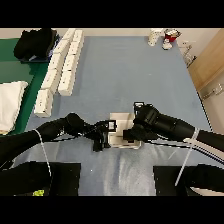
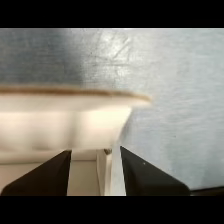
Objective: Fold the box.
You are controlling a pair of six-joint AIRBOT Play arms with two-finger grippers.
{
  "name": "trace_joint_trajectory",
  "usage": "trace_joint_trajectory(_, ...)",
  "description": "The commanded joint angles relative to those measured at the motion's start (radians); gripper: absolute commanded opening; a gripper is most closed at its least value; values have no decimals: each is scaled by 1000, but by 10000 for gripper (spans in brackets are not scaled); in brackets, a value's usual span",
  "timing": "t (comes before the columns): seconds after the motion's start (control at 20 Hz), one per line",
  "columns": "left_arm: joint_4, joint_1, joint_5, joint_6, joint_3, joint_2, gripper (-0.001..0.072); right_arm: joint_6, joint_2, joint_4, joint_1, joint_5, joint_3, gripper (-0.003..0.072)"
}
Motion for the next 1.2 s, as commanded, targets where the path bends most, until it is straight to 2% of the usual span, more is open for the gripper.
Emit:
trace_joint_trajectory(0.0,1,0,1,0,0,0,422,0,77,-12,-2,-44,9,483)
trace_joint_trajectory(0.1,0,0,1,0,0,0,422,-5,142,-14,-8,-48,30,460)
trace_joint_trajectory(0.3,1,0,1,0,0,0,422,-99,261,-29,-93,-56,49,63)
trace_joint_trajectory(0.35,0,0,1,0,0,0,422,-133,267,-29,-143,-72,49,10)
trace_joint_trajectory(0.45,0,0,1,0,0,0,422,-246,255,-19,-267,-73,40,5)
trace_joint_trajectory(0.6,0,0,1,0,0,0,422,-460,180,82,-477,4,24,4)
trace_joint_trajectory(0.7,0,0,1,0,0,0,422,-660,95,280,-617,93,24,4)
trace_joint_trajectory(0.8,0,0,1,0,0,0,422,-906,-13,578,-744,122,25,4)
trace_joint_trajectory(0.9,0,0,1,0,0,0,422,-1134,-130,851,-836,76,25,4)
trace_joint_trajectory(1.0,0,0,0,0,0,0,422,-1384,-228,1053,-875,-47,33,3)
trace_joint_trajectory(1.1,1,0,1,0,0,0,422,-1578,-288,1172,-871,-207,46,3)
trace_joint_trajectory(1.15,0,0,1,0,0,0,422,-1628,-299,1184,-858,-256,48,4)
